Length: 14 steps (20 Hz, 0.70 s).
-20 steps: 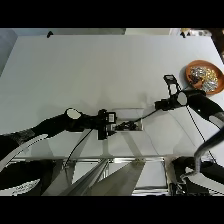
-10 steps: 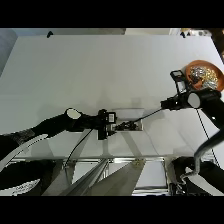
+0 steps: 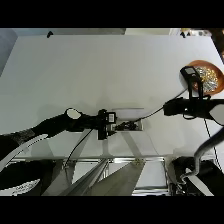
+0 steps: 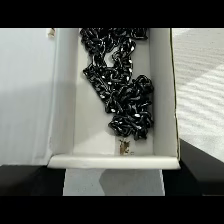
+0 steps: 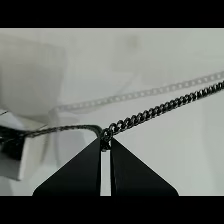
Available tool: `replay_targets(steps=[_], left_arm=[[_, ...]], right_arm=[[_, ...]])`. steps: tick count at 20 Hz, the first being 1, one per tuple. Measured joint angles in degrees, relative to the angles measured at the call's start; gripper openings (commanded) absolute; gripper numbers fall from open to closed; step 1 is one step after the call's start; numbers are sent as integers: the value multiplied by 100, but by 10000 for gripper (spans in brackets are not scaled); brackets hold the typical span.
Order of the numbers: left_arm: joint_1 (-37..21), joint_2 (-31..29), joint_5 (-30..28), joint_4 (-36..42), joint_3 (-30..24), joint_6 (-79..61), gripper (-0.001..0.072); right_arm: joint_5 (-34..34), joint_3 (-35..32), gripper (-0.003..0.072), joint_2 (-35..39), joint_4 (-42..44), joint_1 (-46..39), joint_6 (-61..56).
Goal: Fold the box and place the chain.
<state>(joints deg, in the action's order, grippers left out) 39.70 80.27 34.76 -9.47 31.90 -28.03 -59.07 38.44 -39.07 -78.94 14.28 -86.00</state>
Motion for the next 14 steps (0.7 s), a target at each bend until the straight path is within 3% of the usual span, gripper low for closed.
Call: replay_targets(steps=[4, 14], left_arm=[[0, 0, -2, 2, 0, -2, 373], [0, 0, 0, 0, 0, -2, 373]], right_arm=[[-4, 0, 19, 315, 752, 688, 160], [905, 0, 19, 417, 1812, 2310, 245]])
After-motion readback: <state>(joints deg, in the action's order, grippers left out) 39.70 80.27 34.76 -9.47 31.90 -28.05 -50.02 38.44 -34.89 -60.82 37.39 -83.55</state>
